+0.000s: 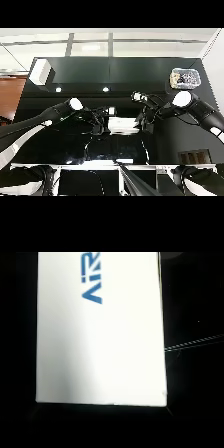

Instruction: Fold the box and place the chain.

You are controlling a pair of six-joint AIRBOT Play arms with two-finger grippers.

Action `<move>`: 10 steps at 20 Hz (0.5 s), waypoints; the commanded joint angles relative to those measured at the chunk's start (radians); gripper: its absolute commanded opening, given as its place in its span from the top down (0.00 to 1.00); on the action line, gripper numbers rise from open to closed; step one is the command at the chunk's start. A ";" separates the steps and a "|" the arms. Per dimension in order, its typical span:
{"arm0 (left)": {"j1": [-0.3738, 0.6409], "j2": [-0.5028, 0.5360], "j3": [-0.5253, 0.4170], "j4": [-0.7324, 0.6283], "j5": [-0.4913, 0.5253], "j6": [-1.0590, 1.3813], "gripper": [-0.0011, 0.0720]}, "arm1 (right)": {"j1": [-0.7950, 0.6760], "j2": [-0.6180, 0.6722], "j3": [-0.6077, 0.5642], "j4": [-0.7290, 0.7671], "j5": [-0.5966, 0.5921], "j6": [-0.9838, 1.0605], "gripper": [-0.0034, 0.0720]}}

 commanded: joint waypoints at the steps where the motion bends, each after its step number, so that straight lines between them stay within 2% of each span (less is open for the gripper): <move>1: 0.000 -0.001 0.000 0.000 0.000 0.000 0.59 | -0.002 0.001 0.000 0.000 0.029 0.002 0.55; 10: 0.000 -0.001 0.000 0.000 0.001 0.000 0.59 | -0.002 0.001 0.000 -0.012 0.029 0.041 0.55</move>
